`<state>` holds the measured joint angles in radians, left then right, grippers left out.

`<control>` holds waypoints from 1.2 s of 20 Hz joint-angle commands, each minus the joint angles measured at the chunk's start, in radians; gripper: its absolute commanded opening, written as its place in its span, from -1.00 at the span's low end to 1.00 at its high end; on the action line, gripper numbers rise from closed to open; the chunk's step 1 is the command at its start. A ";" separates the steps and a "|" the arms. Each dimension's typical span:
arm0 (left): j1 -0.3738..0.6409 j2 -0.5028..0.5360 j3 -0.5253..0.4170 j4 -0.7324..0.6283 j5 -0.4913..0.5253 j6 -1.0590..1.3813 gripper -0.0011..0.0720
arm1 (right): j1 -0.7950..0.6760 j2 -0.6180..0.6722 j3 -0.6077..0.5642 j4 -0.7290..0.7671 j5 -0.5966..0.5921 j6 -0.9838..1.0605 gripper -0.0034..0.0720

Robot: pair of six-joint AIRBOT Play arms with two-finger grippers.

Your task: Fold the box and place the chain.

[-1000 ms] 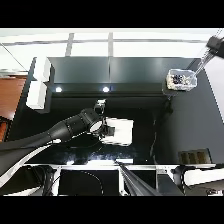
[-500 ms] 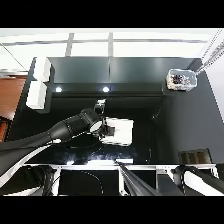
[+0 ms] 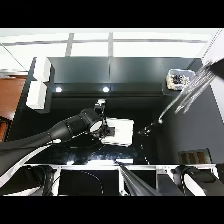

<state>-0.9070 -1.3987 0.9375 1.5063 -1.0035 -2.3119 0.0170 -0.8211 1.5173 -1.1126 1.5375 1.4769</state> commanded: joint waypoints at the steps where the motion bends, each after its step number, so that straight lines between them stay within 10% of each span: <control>1: 0.000 0.000 0.000 0.000 0.001 0.000 -0.90 | 0.100 0.023 -0.084 0.118 0.108 -0.002 -0.79; 24: 0.000 0.000 0.000 0.000 0.001 0.000 -0.90 | 0.540 -0.023 -0.650 0.323 -0.503 -0.007 -0.78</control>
<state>-0.9070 -1.3983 0.9375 1.5059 -1.0027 -2.3119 0.5377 -0.8242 0.9096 -0.7834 1.0756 1.4700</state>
